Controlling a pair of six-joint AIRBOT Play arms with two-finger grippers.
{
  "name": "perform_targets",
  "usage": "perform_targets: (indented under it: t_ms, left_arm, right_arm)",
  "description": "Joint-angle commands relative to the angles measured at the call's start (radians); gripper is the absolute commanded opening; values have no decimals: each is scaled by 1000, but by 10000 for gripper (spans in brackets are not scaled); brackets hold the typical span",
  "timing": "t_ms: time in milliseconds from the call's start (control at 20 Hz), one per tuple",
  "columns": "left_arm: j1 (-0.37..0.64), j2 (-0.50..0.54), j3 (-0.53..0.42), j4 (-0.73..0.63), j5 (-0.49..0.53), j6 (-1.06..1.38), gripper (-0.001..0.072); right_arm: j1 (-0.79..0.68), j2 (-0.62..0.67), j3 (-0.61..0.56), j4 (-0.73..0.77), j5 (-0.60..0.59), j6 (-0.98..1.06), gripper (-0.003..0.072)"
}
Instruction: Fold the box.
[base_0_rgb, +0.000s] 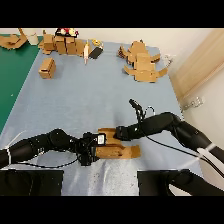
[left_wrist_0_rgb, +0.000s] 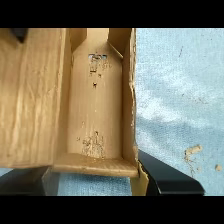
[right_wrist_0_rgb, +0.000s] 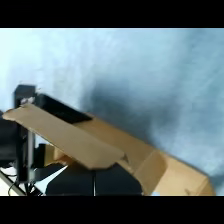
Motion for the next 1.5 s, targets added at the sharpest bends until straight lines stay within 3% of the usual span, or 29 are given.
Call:
perform_targets:
  t_ms: [0,200,450,700,950,1100,1200,1250,1350,1450]
  left_arm:
    - [-1,0,1,0,0,0,293]
    - [-1,0,1,0,0,0,293]
    - [-1,0,1,0,0,0,293]
    - [0,0,1,0,0,0,293]
    - [0,0,1,0,0,0,293]
    - [-1,0,1,0,0,0,293]
    - [0,0,1,0,1,0,293]
    - [-1,0,1,0,0,0,293]
    - [-1,0,1,0,0,0,293]
    - [-1,0,1,0,0,0,293]
  right_arm:
    - [-54,-134,11,-16,14,-104,1]
    - [-51,-262,11,-21,19,-192,1]
    - [-48,-220,11,-57,22,-208,1]
    - [-48,63,11,-258,-13,-153,1]
    - [15,383,-18,-276,-307,-159,1]
    - [78,486,-136,-277,-322,-252,6]
    - [97,481,-209,-280,-251,-341,245]
    - [96,463,-230,-279,-218,-402,246]
    - [96,405,-241,-286,-166,-536,359]
    - [96,355,-241,-300,-109,-639,380]
